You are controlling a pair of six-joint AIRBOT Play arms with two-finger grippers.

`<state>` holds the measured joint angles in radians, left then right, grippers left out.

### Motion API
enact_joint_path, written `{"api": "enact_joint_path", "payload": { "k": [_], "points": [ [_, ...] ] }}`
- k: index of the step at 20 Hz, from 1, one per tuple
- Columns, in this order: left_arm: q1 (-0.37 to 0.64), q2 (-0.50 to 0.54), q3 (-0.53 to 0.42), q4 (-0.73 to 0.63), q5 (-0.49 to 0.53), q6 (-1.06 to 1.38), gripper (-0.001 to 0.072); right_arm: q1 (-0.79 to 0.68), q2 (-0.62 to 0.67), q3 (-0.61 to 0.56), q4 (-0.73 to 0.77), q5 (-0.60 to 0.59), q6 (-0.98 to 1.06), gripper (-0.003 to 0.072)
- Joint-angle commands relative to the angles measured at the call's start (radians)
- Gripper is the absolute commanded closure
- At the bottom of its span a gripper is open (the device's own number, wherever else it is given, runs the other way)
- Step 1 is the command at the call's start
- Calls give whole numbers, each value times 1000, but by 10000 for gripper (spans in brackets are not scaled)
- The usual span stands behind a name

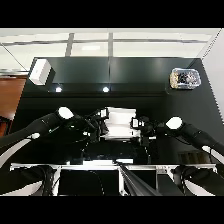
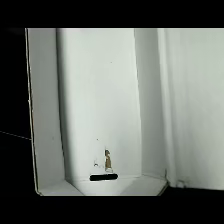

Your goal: Fold the box and place the chain.

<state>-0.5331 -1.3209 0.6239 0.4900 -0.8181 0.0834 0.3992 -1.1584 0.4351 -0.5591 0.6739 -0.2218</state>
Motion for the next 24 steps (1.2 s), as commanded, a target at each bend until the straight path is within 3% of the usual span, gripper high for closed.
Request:
{"api": "enact_joint_path", "payload": {
  "k": [1,2,3,5,7,8,10,13,15,19,21,23,24],
  "points": [
    [-3,-3,2,0,2,-1,225,0,1,-1,1,-2,2,519],
    [-2,-3,8,8,3,-1,243,0,1,-1,1,-2,2,519],
    [-3,-3,16,19,0,-1,388,0,1,-1,1,-2,2,519],
    [-3,-3,26,26,-2,-1,415,0,1,-1,1,-2,2,519],
    [-3,-3,31,34,-2,-1,508,0,1,-1,1,-2,2,519],
    [-2,-3,31,35,-3,-1,509,0,1,-1,1,-2,2,520],
    [3,16,35,95,-9,-40,681,0,1,-1,1,-2,2,519],
    [40,96,52,258,-21,-384,681,0,1,-1,1,-2,2,519],
    [103,171,86,422,-112,-602,681,0,1,-1,1,-2,2,520],
    [291,267,99,625,-280,-883,681,0,1,-1,1,-2,2,519],
    [406,265,90,713,-301,-1213,682,0,1,-1,1,-2,2,519],
    [527,265,40,653,-283,-1452,680,0,1,-1,1,-2,2,519],
    [589,259,0,553,-282,-1474,680,0,1,-1,1,-2,2,520]
  ]
}}
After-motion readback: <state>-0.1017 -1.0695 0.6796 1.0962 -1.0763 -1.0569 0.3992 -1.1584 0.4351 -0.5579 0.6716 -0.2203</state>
